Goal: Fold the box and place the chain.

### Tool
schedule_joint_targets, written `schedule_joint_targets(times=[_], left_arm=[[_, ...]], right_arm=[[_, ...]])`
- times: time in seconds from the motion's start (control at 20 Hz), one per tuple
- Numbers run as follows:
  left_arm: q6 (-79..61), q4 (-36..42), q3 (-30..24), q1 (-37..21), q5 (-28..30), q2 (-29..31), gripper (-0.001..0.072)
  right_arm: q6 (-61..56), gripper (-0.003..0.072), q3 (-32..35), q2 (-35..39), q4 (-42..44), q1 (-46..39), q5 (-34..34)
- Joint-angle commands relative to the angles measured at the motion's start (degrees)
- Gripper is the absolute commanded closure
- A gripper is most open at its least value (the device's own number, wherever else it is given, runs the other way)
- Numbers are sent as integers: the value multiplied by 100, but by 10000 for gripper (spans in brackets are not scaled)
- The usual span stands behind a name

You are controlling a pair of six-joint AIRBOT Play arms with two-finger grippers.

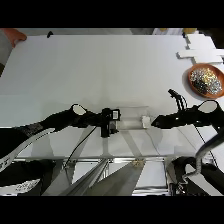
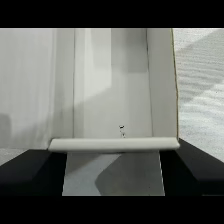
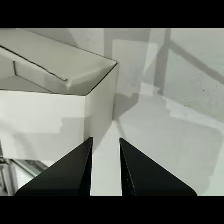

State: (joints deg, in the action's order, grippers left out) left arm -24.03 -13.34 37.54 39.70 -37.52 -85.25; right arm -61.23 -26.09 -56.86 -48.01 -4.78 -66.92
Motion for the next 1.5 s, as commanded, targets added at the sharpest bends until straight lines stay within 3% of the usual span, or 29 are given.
schedule_joint_targets(times=[0.0, 0.05, 0.4, 0.7, 1.0, 1.45], left_arm=[[-2, 0, -2, 2, 0, 4, 376], [-2, 2, -2, 2, 0, 4, 376], [-2, 0, -2, 2, 0, 2, 376], [-2, 0, -2, 2, 0, 4, 376], [-2, 0, -2, 2, 0, 4, 376], [-2, 0, -2, 2, 0, 4, 376]], right_arm=[[26, 462, 2, 149, 232, 7, -66], [26, 422, 2, 149, 286, 7, -66], [-39, 344, 2, 136, 282, 472, 376], [-590, 348, -4, 136, 186, 1104, 966], [-2446, 349, -367, 136, -1314, 1873, 1362], [-3969, 349, -785, -293, -2129, 2962, 1530]])
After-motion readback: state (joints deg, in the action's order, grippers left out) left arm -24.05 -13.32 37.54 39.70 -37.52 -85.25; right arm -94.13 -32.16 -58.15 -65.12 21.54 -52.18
